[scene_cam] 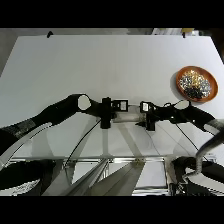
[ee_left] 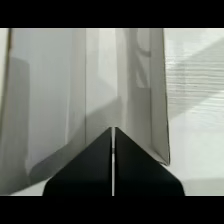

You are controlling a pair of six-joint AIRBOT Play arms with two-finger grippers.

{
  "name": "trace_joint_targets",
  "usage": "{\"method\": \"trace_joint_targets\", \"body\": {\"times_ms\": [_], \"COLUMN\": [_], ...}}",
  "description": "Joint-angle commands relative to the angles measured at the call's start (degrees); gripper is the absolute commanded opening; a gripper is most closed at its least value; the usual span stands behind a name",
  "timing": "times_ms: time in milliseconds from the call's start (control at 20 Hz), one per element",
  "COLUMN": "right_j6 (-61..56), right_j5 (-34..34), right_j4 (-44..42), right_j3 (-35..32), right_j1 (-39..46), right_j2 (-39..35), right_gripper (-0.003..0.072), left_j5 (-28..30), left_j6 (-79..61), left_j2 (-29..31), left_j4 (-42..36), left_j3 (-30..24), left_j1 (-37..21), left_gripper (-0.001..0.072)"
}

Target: Fold the box and place the chain.

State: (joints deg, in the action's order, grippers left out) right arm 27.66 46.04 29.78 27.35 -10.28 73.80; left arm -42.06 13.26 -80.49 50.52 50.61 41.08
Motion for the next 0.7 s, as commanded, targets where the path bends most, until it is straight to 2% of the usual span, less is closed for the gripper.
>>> {"method": "trace_joint_targets", "body": {"times_ms": [0,200,350,450,650], "right_j6": [-0.2,-0.2,-0.2,-0.2,-0.2], "right_j5": [0.0,0.0,0.0,0.0,0.0], "right_j4": [-0.1,-0.1,-0.1,-0.1,-0.1], "right_j3": [0.0,0.0,0.0,0.0,0.0], "right_j1": [0.0,0.0,0.0,0.0,0.0], "right_j2": [0.0,0.0,0.0,0.0,0.0], "right_gripper": [0.04,0.04,0.04,0.04,0.04], "left_j5": [-6.1,-10.1,-16.7,-20.0,-18.0], "left_j6": [9.3,34.3,51.7,58.0,61.0], "left_j2": [4.0,11.8,14.7,14.1,9.4], "left_j4": [5.4,15.1,19.0,18.5,9.4], "left_j3": [0.0,0.0,0.0,-0.7,-4.7], "left_j1": [-1.7,-7.4,-13.6,-17.4,-20.1], "left_gripper": [0.0003,0.0002,0.0003,0.0003,0.0003]}}
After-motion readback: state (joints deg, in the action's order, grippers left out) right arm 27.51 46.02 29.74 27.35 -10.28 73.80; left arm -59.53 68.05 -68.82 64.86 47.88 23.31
